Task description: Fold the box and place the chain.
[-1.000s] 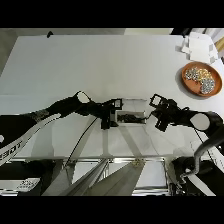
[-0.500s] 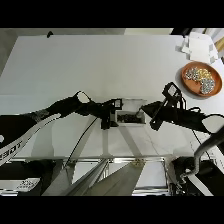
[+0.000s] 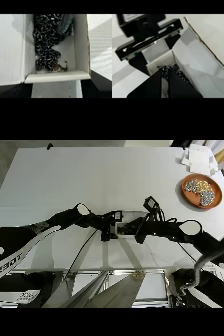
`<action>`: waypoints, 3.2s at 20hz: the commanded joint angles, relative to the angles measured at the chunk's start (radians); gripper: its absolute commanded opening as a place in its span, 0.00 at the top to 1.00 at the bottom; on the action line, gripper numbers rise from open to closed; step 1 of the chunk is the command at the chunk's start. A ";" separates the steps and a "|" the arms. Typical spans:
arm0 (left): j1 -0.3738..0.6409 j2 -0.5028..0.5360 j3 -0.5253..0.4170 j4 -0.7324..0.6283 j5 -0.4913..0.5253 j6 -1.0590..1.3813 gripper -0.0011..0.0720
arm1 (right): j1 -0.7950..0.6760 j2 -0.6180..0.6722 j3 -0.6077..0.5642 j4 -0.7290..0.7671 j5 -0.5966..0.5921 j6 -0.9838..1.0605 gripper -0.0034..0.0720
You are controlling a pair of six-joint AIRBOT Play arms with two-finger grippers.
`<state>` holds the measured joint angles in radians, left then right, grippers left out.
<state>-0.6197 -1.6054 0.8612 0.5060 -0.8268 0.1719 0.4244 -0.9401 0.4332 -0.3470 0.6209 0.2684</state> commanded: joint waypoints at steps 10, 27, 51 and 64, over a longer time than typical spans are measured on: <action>0.001 0.001 0.000 0.000 0.000 0.000 0.97 | 0.021 -0.043 0.282 -0.317 0.204 0.095 0.78; 0.001 0.001 0.000 0.000 0.000 0.000 0.97 | -0.074 -0.218 0.358 -0.528 0.129 0.035 0.91; 0.001 0.001 0.000 0.000 0.000 0.000 0.97 | 0.003 -0.130 0.278 -0.597 0.416 0.023 0.71; 0.001 0.001 0.000 0.000 0.000 0.000 0.97 | 0.003 -0.130 0.278 -0.691 0.292 0.101 0.76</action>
<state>-0.6197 -1.6054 0.8612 0.5037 -0.8272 0.1677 0.4274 -1.0702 0.7116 -1.0290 0.9283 0.3630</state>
